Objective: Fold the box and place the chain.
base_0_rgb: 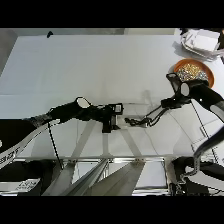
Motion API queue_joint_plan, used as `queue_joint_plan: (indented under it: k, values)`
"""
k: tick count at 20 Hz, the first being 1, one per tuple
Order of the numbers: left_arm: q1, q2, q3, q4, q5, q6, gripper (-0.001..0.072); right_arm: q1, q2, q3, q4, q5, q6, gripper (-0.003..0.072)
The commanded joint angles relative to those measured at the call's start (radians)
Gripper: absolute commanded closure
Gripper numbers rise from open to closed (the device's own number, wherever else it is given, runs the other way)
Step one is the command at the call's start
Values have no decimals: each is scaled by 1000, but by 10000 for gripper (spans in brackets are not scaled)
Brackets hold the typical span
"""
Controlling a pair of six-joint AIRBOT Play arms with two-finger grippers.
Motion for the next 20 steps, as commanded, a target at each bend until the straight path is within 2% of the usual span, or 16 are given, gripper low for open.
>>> queue_joint_plan:
  k: [1, 7, 12, 17, 20]
  values:
    - [0, 0, 0, 0, 0, 0, 345, 16, 108, 2, 29, 53, -18, 671]
    - [0, 0, 0, 0, -3, 0, 346, 96, 433, 2, 201, 140, -129, 671]
    - [0, 0, 0, 0, -13, 0, 345, 151, 676, 2, 340, 153, -143, 670]
    - [0, 0, 0, 0, -15, 0, 345, 161, 857, 2, 594, 167, -241, 671]
    - [0, 0, 0, 0, -15, 0, 346, 161, 919, 2, 701, 160, -275, 671]
